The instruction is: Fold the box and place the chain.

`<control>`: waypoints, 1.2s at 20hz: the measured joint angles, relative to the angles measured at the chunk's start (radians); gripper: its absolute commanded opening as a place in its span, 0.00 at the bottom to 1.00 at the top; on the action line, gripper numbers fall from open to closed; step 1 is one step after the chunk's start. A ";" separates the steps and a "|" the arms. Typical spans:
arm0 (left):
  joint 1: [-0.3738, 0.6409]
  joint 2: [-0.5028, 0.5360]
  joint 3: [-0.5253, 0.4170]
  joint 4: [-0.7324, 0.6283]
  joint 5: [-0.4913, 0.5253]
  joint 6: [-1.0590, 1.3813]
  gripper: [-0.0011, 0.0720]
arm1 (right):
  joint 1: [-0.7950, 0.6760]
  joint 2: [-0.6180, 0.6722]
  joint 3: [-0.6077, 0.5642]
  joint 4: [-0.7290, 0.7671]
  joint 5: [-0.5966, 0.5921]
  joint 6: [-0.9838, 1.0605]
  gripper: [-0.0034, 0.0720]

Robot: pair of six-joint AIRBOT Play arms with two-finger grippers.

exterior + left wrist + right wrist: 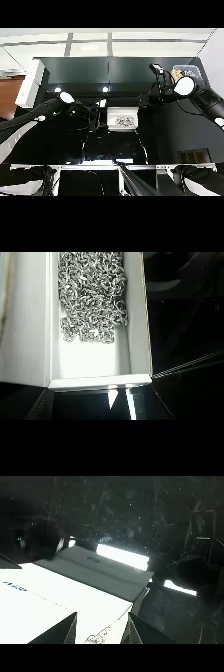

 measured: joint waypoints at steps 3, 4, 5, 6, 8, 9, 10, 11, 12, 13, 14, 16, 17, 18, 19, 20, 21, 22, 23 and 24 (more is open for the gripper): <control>-0.001 0.001 0.000 0.001 0.006 0.000 0.38 | -0.005 0.000 0.001 -0.003 -0.015 -0.003 0.65; 0.001 0.001 0.000 0.002 0.007 0.000 0.38 | -0.009 0.000 0.004 -0.002 -0.024 -0.003 1.00; 0.004 0.002 0.000 0.003 0.008 0.000 0.38 | -0.013 0.000 0.010 -0.001 -0.033 -0.006 1.00; 0.008 0.002 0.000 0.004 0.008 -0.001 0.38 | -0.018 0.000 0.017 0.000 -0.039 -0.009 1.00; 0.019 0.002 0.000 0.005 0.008 -0.001 0.38 | -0.024 -0.001 0.027 0.005 -0.049 -0.031 1.00; 0.025 0.002 0.000 0.005 0.008 -0.001 0.38 | -0.025 -0.006 0.030 0.017 -0.054 -0.049 1.00; 0.030 0.002 0.000 0.006 0.008 -0.001 0.38 | -0.026 -0.012 0.032 0.032 -0.055 -0.075 1.00; 0.033 0.002 0.000 0.006 0.008 -0.001 0.38 | -0.022 -0.023 0.034 0.061 -0.061 -0.115 0.99; 0.035 0.002 0.000 0.007 0.008 -0.002 0.39 | -0.015 -0.035 0.034 0.084 -0.061 -0.166 0.99; 0.037 0.002 0.000 0.007 0.007 -0.002 0.39 | -0.005 -0.046 0.035 0.109 -0.061 -0.230 0.99; 0.038 0.002 0.000 0.007 0.007 -0.002 0.39 | 0.005 -0.056 0.036 0.124 -0.059 -0.314 0.99; 0.040 0.002 0.000 0.007 0.007 -0.002 0.39 | 0.020 -0.066 0.037 0.133 -0.037 -0.486 0.99; 0.040 0.002 0.000 0.007 0.007 -0.002 0.39 | 0.024 -0.068 0.038 0.131 -0.020 -0.562 0.99; 0.040 0.002 0.000 0.007 0.007 -0.002 0.39 | 0.027 -0.068 0.039 0.127 -0.004 -0.618 0.99; 0.040 0.002 0.000 0.007 0.007 -0.002 0.39 | 0.029 -0.068 0.039 0.121 0.020 -0.669 0.99; 0.040 0.002 0.000 0.007 0.007 -0.002 0.39 | 0.031 -0.068 0.039 0.114 0.050 -0.709 0.99; 0.040 0.002 0.000 0.007 0.007 -0.002 0.39 | 0.034 -0.068 0.037 0.111 0.088 -0.748 0.99; 0.040 0.002 0.000 0.007 0.007 -0.002 0.39 | 0.035 -0.067 0.031 0.111 0.124 -0.784 0.99; 0.040 0.002 0.000 0.007 0.007 -0.002 0.39 | 0.037 -0.067 0.021 0.114 0.148 -0.827 0.99; 0.040 0.002 0.000 0.007 0.007 -0.002 0.39 | 0.041 -0.067 0.008 0.125 0.156 -0.870 0.99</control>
